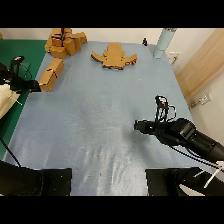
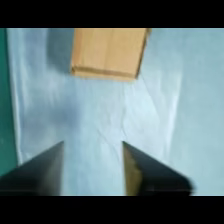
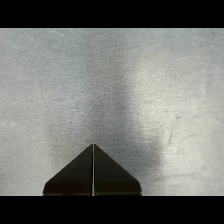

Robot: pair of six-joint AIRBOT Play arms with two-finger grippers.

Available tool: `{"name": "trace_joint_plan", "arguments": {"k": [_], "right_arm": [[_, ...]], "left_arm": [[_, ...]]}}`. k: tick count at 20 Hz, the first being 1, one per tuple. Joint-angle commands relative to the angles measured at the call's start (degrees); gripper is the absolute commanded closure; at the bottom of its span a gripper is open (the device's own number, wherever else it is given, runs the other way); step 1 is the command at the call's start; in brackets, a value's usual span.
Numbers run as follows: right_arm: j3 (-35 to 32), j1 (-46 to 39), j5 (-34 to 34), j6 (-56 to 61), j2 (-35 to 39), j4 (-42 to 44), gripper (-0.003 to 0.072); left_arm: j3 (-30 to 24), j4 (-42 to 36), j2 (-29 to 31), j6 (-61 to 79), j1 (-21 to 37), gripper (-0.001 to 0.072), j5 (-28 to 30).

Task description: Fold the box.

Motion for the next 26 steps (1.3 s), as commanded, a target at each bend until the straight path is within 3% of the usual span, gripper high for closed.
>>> {"name": "trace_joint_plan", "arguments": {"k": [1,3,6,8,10,13,15,18,26], "right_arm": [[0.0,0.0,0.0,-1.9,-0.1,-0.1,0.0673],[1.2,-1.3,-0.7,-4.7,-1.6,2.0,0.0673],[6.5,-5.4,-2.8,-16.4,-7.0,9.8,0.0673],[13.4,-8.7,-5.0,-25.9,-13.0,15.3,0.0673],[22.2,-10.4,-8.1,-32.6,-19.6,19.6,0.0673],[34.9,-9.9,-12.4,-35.3,-29.3,22.3,0.0673],[39.2,-8.8,-13.6,-36.6,-34.1,23.7,0.0673],[40.6,-7.0,-13.9,-36.6,-37.9,24.2,0.0673],[40.6,-6.1,-16.4,-36.6,-38.3,23.8,0.0673]], "left_arm": [[3.3,-2.3,2.5,-4.3,-0.2,0.0699,-21.0],[3.2,-4.2,4.7,-5.7,-3.3,0.0703,-21.6],[1.2,-4.0,11.8,-6.0,-12.8,0.0704,-13.8],[-1.6,-4.1,16.5,-6.3,-21.1,0.0704,-9.4],[-5.9,-3.8,19.7,-7.7,-29.6,0.0704,-6.8],[-15.1,-3.6,22.1,-11.0,-42.2,0.0704,1.8],[-20.5,-3.4,22.2,-13.6,-48.8,0.0703,7.2],[-25.1,-3.4,22.3,-17.7,-53.0,0.0702,12.3],[-25.3,-3.5,22.3,-18.4,-52.9,0.0698,12.1]]}}
